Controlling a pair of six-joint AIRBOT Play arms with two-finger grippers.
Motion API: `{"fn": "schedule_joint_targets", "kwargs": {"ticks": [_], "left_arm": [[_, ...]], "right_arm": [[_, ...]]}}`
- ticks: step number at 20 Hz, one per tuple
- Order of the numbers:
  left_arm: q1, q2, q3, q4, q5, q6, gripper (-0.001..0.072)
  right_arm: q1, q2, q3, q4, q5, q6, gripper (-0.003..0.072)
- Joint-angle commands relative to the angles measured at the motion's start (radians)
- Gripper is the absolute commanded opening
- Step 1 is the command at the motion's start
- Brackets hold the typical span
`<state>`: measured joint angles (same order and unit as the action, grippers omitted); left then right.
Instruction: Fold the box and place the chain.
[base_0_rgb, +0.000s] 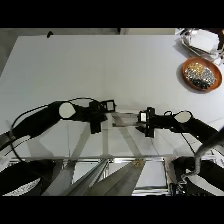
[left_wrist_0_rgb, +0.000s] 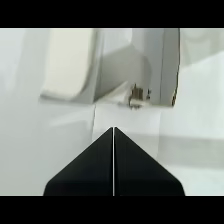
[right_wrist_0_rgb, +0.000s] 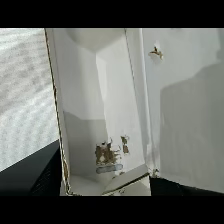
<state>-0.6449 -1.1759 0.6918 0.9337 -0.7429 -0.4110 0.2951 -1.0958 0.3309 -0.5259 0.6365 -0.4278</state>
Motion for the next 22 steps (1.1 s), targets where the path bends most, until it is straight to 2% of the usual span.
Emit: {"fn": "schedule_joint_targets", "kwargs": {"ticks": [1, 4, 8, 12, 17, 22], "left_arm": [[0.089, 0.121, 0.000, 0.155, -0.187, -0.363, 0.0004], [0.187, 0.170, -0.008, 0.233, -0.248, -0.602, 0.0004], [0.264, 0.149, -0.055, 0.184, -0.245, -0.830, 0.0004], [0.261, 0.050, -0.084, 0.018, -0.190, -0.846, 0.0004], [0.194, -0.106, -0.084, -0.127, -0.113, -0.783, 0.0006], [0.143, -0.142, -0.084, -0.256, -0.075, -0.669, 0.0010]], "right_arm": [[0.000, 0.001, 0.000, 0.000, 0.000, 0.000, 0.0397], [0.000, 0.001, 0.000, 0.000, 0.000, 0.000, 0.0397], [0.000, 0.001, 0.000, 0.000, 0.000, 0.000, 0.0397], [0.000, 0.001, 0.000, 0.000, 0.000, 0.000, 0.0397], [0.000, 0.001, 0.000, 0.000, 0.000, 0.000, 0.0397], [0.000, 0.001, 0.000, 0.000, 0.000, 0.000, 0.0397]]}}
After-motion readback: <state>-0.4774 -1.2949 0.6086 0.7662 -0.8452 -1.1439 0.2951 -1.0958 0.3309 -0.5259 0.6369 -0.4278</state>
